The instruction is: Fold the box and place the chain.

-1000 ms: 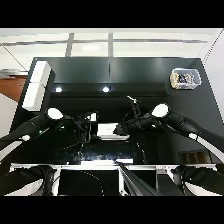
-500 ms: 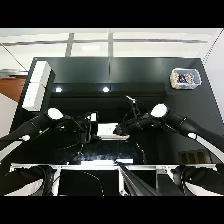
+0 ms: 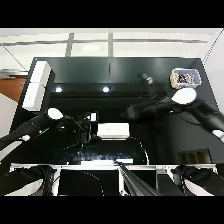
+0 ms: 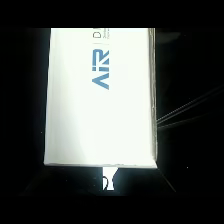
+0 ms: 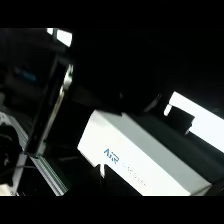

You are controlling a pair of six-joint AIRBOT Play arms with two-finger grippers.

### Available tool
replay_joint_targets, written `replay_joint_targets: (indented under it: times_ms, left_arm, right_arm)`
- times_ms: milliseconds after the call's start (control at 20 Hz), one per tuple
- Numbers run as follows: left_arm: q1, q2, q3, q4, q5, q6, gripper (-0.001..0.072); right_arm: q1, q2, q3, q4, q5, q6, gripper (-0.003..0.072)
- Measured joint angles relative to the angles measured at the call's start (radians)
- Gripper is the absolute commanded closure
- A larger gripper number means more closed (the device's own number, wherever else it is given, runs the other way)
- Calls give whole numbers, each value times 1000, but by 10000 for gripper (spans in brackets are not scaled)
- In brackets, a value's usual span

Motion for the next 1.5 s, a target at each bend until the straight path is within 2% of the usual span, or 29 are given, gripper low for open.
replay_joint_targets:
  times_ms: [200, 500, 600, 750, 1150, 1500]
  left_arm:
    - [40, 42, 3, 2, -48, -19, -3]
    - [105, 150, 47, 66, -133, -166, -1]
    - [79, 163, 87, 76, -157, -210, 0]
    - [-1, 158, 142, 86, -135, -259, 0]
    - [-188, 14, 226, 99, -37, -330, 0]
    - [-240, -39, 241, 100, -3, -367, -1]
  right_arm:
    - [-132, 82, 15, 3, 55, 0, 648]
    - [-274, 122, 21, 3, 93, -1, 648]
    - [-305, 125, 21, 3, 94, -1, 648]
    - [-335, 127, 21, -2, 92, -1, 648]
    - [-352, 128, 21, -32, 85, -1, 648]
    - [-352, 128, 21, -39, 76, -1, 648]
